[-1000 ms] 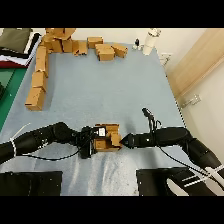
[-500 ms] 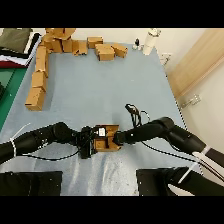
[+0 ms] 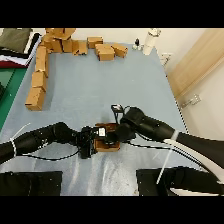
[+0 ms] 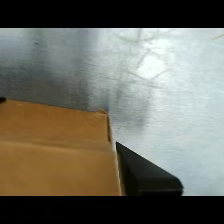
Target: Fold the box.
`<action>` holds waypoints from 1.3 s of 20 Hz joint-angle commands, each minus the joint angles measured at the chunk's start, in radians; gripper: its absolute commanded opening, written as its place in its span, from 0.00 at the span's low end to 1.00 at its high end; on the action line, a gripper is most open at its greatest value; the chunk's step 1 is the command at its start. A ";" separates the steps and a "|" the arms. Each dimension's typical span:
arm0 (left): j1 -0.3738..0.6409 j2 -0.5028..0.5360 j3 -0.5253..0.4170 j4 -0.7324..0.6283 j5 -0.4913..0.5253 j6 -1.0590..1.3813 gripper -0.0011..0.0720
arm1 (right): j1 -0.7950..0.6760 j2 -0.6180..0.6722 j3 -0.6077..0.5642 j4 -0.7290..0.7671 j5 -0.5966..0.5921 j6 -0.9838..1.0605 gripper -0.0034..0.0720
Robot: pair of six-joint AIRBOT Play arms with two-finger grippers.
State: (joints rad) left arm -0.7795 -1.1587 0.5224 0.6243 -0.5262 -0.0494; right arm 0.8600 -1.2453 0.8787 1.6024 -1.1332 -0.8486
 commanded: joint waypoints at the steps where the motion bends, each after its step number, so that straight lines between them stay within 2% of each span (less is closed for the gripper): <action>1: 0.000 -0.001 0.000 0.000 0.000 0.000 0.66 | 0.050 -0.119 0.097 -0.037 -0.074 0.095 0.57; 3: 0.000 -0.001 0.000 0.000 0.000 0.000 0.66 | 0.058 -0.171 0.125 -0.044 -0.113 0.138 0.56; 4: 0.000 -0.001 0.000 0.000 0.000 0.000 0.66 | 0.058 -0.181 0.132 -0.045 -0.116 0.150 0.49; 5: 0.000 -0.001 0.000 0.000 0.000 0.000 0.66 | 0.058 -0.182 0.134 -0.055 -0.118 0.171 0.48; 8: 0.000 -0.001 0.000 0.000 0.000 0.000 0.66 | 0.059 -0.172 0.134 -0.073 -0.136 0.187 0.17; 10: 0.000 -0.001 0.000 0.000 0.000 0.000 0.66 | 0.059 -0.171 0.134 -0.076 -0.145 0.186 0.07; 14: 0.000 -0.001 0.000 0.000 0.000 0.000 0.66 | 0.081 -0.170 0.134 -0.099 -0.148 0.185 0.05; 15: 0.000 -0.001 0.000 0.000 0.000 0.000 0.66 | 0.086 -0.166 0.134 -0.108 -0.148 0.183 0.09; 16: 0.000 -0.001 0.000 0.000 0.000 0.000 0.66 | 0.086 -0.160 0.134 -0.108 -0.155 0.184 0.24; 18: 0.000 -0.001 0.000 0.000 0.000 0.000 0.66 | 0.086 -0.149 0.134 -0.122 -0.210 0.184 0.60; 19: 0.000 -0.001 0.000 0.000 0.000 0.000 0.66 | 0.086 -0.145 0.134 -0.122 -0.233 0.184 0.67; 26: 0.000 -0.001 0.000 0.000 0.000 0.000 0.66 | 0.087 -0.101 0.134 -0.107 -0.237 0.174 0.67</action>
State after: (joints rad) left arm -0.7807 -1.1587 0.5236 0.6117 -0.5194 -0.0540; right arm 0.9485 -1.3697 1.0126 1.5040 -1.3495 -0.6708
